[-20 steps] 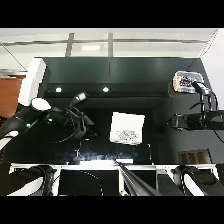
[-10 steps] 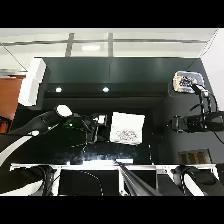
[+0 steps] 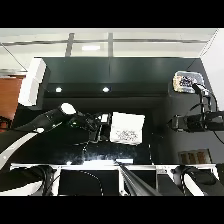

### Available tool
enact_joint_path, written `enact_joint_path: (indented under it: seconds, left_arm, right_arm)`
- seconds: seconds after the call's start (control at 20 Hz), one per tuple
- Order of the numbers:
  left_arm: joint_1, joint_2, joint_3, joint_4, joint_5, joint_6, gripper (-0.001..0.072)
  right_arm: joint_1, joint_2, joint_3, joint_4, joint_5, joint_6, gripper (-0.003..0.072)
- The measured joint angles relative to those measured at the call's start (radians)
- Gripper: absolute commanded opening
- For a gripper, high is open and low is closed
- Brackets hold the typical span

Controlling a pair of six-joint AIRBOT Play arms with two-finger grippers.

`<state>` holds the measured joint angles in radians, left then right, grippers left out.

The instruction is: Fold the box and place the chain.

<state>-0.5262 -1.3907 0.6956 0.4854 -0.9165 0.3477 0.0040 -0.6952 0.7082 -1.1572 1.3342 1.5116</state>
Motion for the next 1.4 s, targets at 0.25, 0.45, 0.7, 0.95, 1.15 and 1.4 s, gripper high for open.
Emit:
enact_joint_path:
  seconds: [0.25,0.45,0.7,0.95,1.15,1.4]
  left_arm:
    - [-0.018,-0.01,0.012,0.0,-0.001,-0.022,0.0713]
    - [-0.049,-0.012,0.014,0.003,0.034,-0.058,0.0354]
    - [-0.065,-0.012,0.014,0.008,0.063,-0.088,0.0354]
    - [-0.068,-0.012,0.015,0.01,0.077,-0.097,0.0355]
    - [-0.069,-0.012,0.015,0.01,0.092,-0.111,0.0355]
    - [-0.069,-0.012,0.015,0.008,0.102,-0.115,0.0355]
  right_arm:
    - [0.0,0.0,0.0,0.0,-0.005,0.0,0.0412]
    - [0.0,0.0,0.0,-0.001,-0.017,-0.001,0.0551]
    - [0.021,-0.012,0.0,0.011,-0.121,-0.056,0.072]
    - [0.087,-0.173,0.018,0.227,-0.327,-0.23,0.072]
    - [0.132,-0.316,0.025,0.42,-0.385,-0.583,0.072]
    - [0.15,-0.367,0.027,0.497,-0.298,-0.949,0.072]
